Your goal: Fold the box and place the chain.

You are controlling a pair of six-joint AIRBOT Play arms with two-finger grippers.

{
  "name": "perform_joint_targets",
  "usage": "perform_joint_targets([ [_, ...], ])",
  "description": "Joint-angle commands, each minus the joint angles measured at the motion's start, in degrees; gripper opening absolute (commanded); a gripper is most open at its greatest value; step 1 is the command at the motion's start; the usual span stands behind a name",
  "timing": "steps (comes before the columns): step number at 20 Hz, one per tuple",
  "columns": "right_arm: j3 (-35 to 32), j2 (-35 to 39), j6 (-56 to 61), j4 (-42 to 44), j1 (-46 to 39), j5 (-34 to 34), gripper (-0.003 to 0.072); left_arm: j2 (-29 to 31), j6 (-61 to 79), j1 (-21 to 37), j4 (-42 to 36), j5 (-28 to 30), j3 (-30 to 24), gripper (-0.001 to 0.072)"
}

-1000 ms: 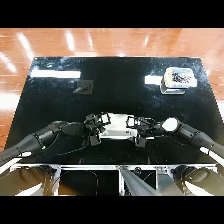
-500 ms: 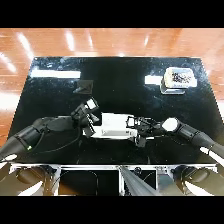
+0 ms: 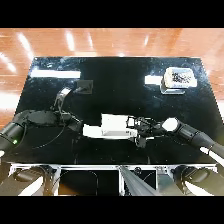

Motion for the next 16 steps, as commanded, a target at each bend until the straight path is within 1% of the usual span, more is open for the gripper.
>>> perform_joint_targets([
  [1, 0.0, 0.0, 0.0, -0.1, 0.0, 0.0, 0.0508, 0.0, -11.8, 6.1, 6.5, 8.1, -0.1, 0.0016],
  [3, 0.0, 0.0, 0.0, -0.1, 0.0, 0.0, 0.0509, -0.6, -23.0, 8.2, 9.0, 9.2, -0.1, 0.0016],
  [4, 0.0, 0.0, 0.0, -0.1, 0.0, 0.0, 0.0508, -1.4, -24.0, 8.7, 8.9, 10.2, -0.1, 0.0016],
  [7, 0.0, 0.0, 0.0, -0.1, 0.0, 0.1, 0.0508, -4.1, -23.5, 8.1, 8.1, 9.7, -0.2, 0.0018],
  [9, 0.0, 0.0, 0.0, -0.1, 0.0, 0.2, 0.0508, -7.2, -23.5, 8.2, 2.8, 10.3, -0.2, 0.0018],
  [11, 0.0, 0.0, 0.0, -0.1, 0.0, 0.2, 0.0508, -11.0, -22.4, 8.2, -3.0, 12.2, -0.2, 0.0017],
  [13, 0.0, 0.0, 0.0, 0.0, 0.0, 0.2, 0.0508, -14.2, -17.2, 7.7, -9.3, 12.9, -0.2, 0.0017],
  [14, 0.0, 0.0, 0.0, 0.0, 0.0, 0.2, 0.0508, -15.3, -16.5, 7.0, -11.4, 12.4, -0.2, 0.0017],
  [16, 0.0, 0.0, 0.0, 0.0, 0.0, 0.2, 0.0508, -16.8, -16.3, 4.7, -12.9, 10.9, -0.2, 0.0017],
])
